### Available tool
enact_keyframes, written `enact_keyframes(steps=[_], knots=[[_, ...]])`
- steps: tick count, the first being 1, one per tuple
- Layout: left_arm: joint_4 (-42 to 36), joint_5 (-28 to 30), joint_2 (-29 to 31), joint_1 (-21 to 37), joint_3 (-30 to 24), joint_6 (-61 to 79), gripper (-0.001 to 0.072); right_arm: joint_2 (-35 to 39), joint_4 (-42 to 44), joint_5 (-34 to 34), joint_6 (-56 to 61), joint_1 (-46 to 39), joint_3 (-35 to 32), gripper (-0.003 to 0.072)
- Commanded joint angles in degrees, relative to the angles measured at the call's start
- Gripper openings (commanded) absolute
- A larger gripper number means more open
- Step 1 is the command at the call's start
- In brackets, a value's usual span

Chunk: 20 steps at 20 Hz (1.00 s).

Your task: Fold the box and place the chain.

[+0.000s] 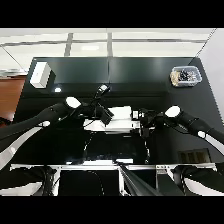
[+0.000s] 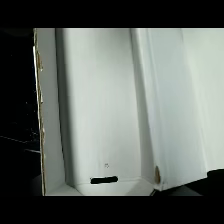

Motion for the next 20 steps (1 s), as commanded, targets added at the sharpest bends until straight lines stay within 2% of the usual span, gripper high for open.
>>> enact_keyframes(steps=[1, 3, 5, 8, 12, 15, 16, 17, 18, 20], knots=[[3.7, -2.0, 0.3, 2.0, 1.8, 0.0, 0.0023, 0.0, 0.1, 0.0, 0.2, 0.0, 0.0, 0.0412], [3.7, -2.8, 2.8, 4.1, 3.5, -0.1, 0.0022, 0.0, 0.1, 0.0, 0.2, 0.0, 0.0, 0.0412], [4.1, -4.5, 8.2, 6.5, 3.8, -0.2, 0.0022, 0.0, 0.1, 0.0, 0.2, 0.0, 0.0, 0.0412], [10.5, -8.6, 16.6, 9.0, 3.0, -5.3, 0.0022, 0.0, 0.1, 0.0, 0.2, 0.0, 0.0, 0.0412], [12.0, -9.9, 25.5, 10.3, -5.7, -3.3, 0.0025, 0.0, 0.1, 0.0, 0.2, 0.0, 0.0, 0.0412], [12.9, -15.8, 24.8, 10.1, -10.1, 6.2, 0.0027, 0.0, 0.1, 0.0, 0.2, 0.0, 0.0, 0.0412], [13.5, -16.4, 24.0, 10.1, -10.9, 9.7, 0.0088, 0.0, 0.1, 0.0, 0.2, 0.0, 0.0, 0.0412], [14.1, -15.3, 23.1, 9.7, -11.6, 13.7, 0.0432, 0.0, 0.1, 0.0, 0.2, 0.0, 0.0, 0.0412], [15.0, -13.6, 22.4, 9.4, -12.0, 17.5, 0.0720, 0.0, 0.1, 0.0, 0.2, 0.0, 0.0, 0.0412], [17.5, -8.3, 20.4, 8.5, -12.1, 22.7, 0.0715, 0.0, 0.1, 0.0, 0.2, 0.0, 0.0, 0.0412]])
